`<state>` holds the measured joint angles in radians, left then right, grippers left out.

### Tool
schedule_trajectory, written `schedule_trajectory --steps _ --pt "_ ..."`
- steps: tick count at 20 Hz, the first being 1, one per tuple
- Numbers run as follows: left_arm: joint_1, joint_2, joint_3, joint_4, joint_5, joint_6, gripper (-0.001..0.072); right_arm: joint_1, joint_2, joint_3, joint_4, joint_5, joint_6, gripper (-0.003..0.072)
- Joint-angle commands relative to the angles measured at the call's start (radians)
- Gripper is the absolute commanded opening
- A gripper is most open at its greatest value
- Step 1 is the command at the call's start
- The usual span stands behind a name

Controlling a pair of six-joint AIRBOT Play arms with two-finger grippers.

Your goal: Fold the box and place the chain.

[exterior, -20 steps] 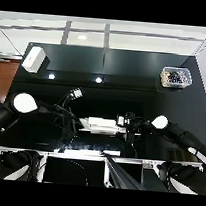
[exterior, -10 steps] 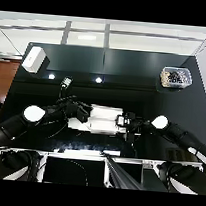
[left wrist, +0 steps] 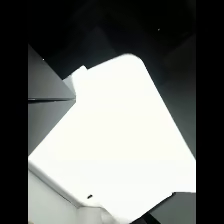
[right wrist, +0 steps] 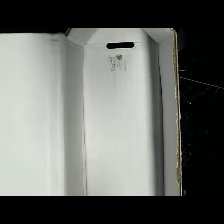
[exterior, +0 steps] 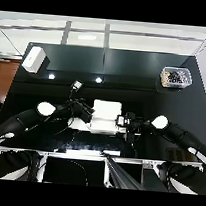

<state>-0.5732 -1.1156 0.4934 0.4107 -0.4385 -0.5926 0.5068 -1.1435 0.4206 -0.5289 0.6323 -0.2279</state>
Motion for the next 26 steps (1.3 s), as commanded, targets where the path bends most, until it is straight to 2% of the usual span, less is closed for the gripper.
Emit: schedule_trajectory --steps 1,4,8,10,12,14,15,16,17,19,20,21,23,26 --pt "0.000 -0.069 0.024 0.055 -0.098 0.051 0.0029 0.000 -0.001 0.000 0.000 0.000 0.000 0.0401" --pt "0.002 -0.088 0.066 0.245 -0.212 0.050 0.0028 0.000 -0.001 0.000 0.000 0.000 0.000 0.0400" --pt "0.055 -0.068 0.166 0.433 -0.288 -0.036 0.0028 0.000 -0.001 0.000 0.000 0.000 0.000 0.0401" --pt "0.101 -0.020 0.202 0.523 -0.321 -0.077 0.0028 0.000 -0.001 0.000 0.000 0.000 0.000 0.0401" --pt "0.158 0.053 0.212 0.554 -0.377 -0.077 0.0031 0.000 -0.001 0.000 0.000 0.000 0.000 0.0400" --pt "0.214 0.110 0.211 0.575 -0.520 -0.076 0.0054 0.000 -0.001 0.000 -0.002 0.006 -0.001 0.0400" --pt "0.228 0.122 0.210 0.629 -0.622 -0.059 0.0263 0.000 -0.001 0.000 -0.005 0.016 -0.005 0.0401" --pt "0.226 0.120 0.204 0.686 -0.705 -0.021 0.0629 0.000 -0.001 0.000 -0.005 0.016 -0.005 0.0401" --pt "0.220 0.118 0.188 0.701 -0.742 0.031 0.0704 0.000 -0.001 0.000 -0.005 0.016 -0.005 0.0400" --pt "0.203 0.117 0.136 0.635 -0.708 0.141 0.0683 0.000 -0.001 0.000 -0.005 0.016 -0.005 0.0401" --pt "0.183 0.117 0.100 0.581 -0.644 0.171 0.0619 0.000 -0.001 0.000 -0.005 0.016 -0.005 0.0400" --pt "0.151 0.117 0.066 0.563 -0.569 0.185 0.0605 0.000 -0.001 0.000 -0.005 0.016 -0.005 0.0400" --pt "0.085 0.118 0.024 0.595 -0.426 0.201 0.0629 0.000 -0.001 0.000 -0.005 0.016 -0.005 0.0401" --pt "0.021 0.116 0.006 0.595 -0.327 0.206 0.0628 0.000 -0.001 0.000 -0.005 0.015 -0.005 0.0400"
